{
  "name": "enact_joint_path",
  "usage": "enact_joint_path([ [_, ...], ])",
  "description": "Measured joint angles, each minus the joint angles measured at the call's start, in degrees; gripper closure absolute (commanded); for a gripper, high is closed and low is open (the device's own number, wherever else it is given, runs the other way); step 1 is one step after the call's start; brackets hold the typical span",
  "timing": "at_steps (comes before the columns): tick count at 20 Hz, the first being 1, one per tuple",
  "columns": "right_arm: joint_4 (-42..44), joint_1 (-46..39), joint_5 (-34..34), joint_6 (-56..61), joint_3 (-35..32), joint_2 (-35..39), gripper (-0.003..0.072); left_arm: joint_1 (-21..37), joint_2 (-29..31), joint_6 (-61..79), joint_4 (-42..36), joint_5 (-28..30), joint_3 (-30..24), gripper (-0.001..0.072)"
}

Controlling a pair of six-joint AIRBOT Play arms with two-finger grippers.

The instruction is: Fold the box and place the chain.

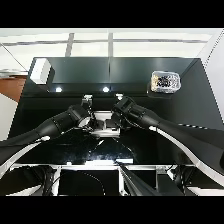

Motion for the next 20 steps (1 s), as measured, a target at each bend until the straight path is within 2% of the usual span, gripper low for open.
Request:
enact_joint_path([
  [4, 0.0, -1.2, -1.1, -4.4, 0.1, 4.7, 0.0306, 0.0, 0.0, 0.0, 0.0, 0.0, 0.0, 0.0682],
  [8, -0.9, -5.0, -3.9, -12.8, 0.1, 15.6, 0.0313, 0.0, 0.0, 0.0, 0.0, -0.1, 0.0, 0.0682],
  [13, -11.5, -16.9, -7.3, -18.9, 0.0, 26.9, 0.031, 0.0, 0.0, 0.0, 0.0, -0.2, 0.0, 0.0682],
  [15, -15.5, -23.9, -5.8, -20.7, -0.7, 27.7, -0.0017, 0.0, 0.0, 0.0, 0.0, -0.3, 0.0, 0.0682],
  [17, -16.6, -31.1, -0.8, -25.2, -1.3, 26.0, -0.0017, 0.0, 0.0, 0.0, 0.0, -0.3, 0.0, 0.0682],
  [20, -13.7, -38.2, 7.2, -32.1, 0.8, 19.2, -0.0014, 0.0, 0.0, 0.0, 0.1, -0.3, 0.0, 0.0682],
])
